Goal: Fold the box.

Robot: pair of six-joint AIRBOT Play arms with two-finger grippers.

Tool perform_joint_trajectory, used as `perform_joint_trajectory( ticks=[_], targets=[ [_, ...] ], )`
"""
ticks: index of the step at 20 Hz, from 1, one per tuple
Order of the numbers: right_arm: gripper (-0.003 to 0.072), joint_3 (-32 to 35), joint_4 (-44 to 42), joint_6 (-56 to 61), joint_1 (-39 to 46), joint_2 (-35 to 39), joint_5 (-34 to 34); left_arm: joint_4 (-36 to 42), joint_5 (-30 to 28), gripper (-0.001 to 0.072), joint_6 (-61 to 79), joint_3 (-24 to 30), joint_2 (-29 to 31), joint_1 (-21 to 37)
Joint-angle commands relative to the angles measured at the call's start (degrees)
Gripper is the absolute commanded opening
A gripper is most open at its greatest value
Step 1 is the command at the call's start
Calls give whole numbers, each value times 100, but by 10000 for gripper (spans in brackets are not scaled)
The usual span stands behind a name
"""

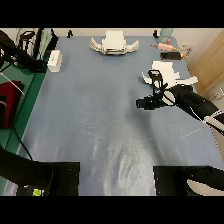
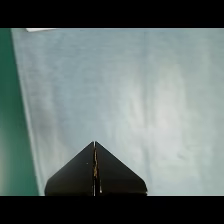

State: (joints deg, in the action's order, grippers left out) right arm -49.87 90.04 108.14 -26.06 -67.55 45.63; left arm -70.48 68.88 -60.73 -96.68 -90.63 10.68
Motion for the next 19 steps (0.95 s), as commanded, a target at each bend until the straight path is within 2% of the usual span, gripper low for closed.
perform_joint_trajectory(
  ticks=[1,4,6,8,14,19],
  targets=[
    [3,-7,-769,-2,-7,0,212,214,-197,8,-22,1526,1438,-376],
    [3,-7,-1139,0,-4,0,216,212,-767,9,-129,3130,2835,-1021],
    [3,-7,-1191,0,-4,0,216,216,-855,9,-538,3812,3480,-1486],
    [3,-7,-1189,0,-4,0,214,219,-841,10,-918,4234,3851,-1982],
    [3,-7,-1187,0,-4,0,214,267,-1241,15,-1250,4472,3860,-3329],
    [3,-7,-1187,0,-4,0,214,282,-1248,15,-1237,4472,3860,-3748]
  ],
)
